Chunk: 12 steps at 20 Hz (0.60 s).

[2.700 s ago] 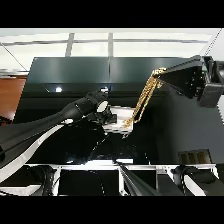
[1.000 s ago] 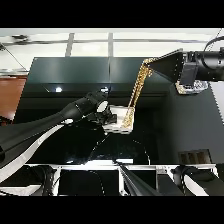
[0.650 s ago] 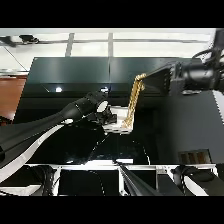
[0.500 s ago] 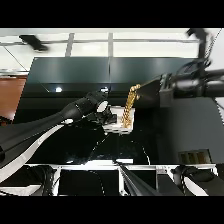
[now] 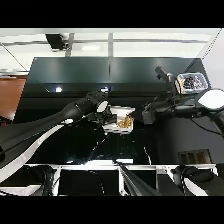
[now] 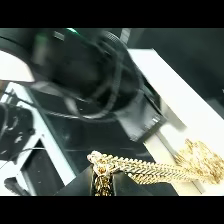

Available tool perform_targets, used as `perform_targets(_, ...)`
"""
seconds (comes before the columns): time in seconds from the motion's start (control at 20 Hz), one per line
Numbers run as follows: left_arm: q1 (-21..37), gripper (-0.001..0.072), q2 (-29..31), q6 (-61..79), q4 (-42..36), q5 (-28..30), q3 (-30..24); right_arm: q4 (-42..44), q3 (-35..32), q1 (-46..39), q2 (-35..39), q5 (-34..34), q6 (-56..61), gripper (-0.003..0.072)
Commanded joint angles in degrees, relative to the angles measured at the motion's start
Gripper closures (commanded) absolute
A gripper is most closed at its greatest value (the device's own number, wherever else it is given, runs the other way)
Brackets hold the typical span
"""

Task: Fold the box and place the chain.

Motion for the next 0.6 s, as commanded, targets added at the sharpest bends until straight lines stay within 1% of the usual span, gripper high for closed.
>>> perform_targets(0.0, 0.0, 0.0676, 0.0, 0.0, 0.0, 0.0, 0.0, -0.1, -5.2, 0.6, 0.0, -5.4, 1.4, 0.0659)
perform_targets(0.1, 0.0, 0.0676, 0.0, 0.0, 0.0, 0.1, 0.0, -0.1, -6.4, 2.4, -0.1, -10.8, 1.6, 0.0659)
perform_targets(0.15, 0.0, 0.0676, 0.0, 0.0, 0.0, 0.2, 0.0, -0.1, -6.6, 3.3, -0.4, -12.2, 1.7, 0.0656)
perform_targets(0.25, 0.0, 0.0676, 0.0, 0.0, 0.0, 0.3, 0.0, -0.1, -6.6, 4.2, -0.9, -13.0, 1.7, 0.0403)
perform_targets(0.3, 0.0, 0.0676, 0.0, 0.0, 0.0, 0.3, 0.0, -0.2, -6.2, 3.5, -0.7, -12.3, 1.7, 0.0405)
perform_targets(0.35, 0.0, 0.0676, 0.0, 0.0, 0.0, 0.3, 0.0, -0.6, -5.4, 1.7, -0.5, -9.8, 1.7, 0.0405)
perform_targets(0.4, 0.0, 0.0676, 0.0, 0.0, 0.0, 0.5, 0.0, -1.6, -4.5, -1.1, 0.1, -6.5, 1.8, 0.0405)
perform_targets(0.55, 0.0, 0.0676, 0.0, 0.0, 0.0, 0.4, 0.0, -8.5, -2.2, -12.2, 2.8, 2.8, 2.9, 0.0406)
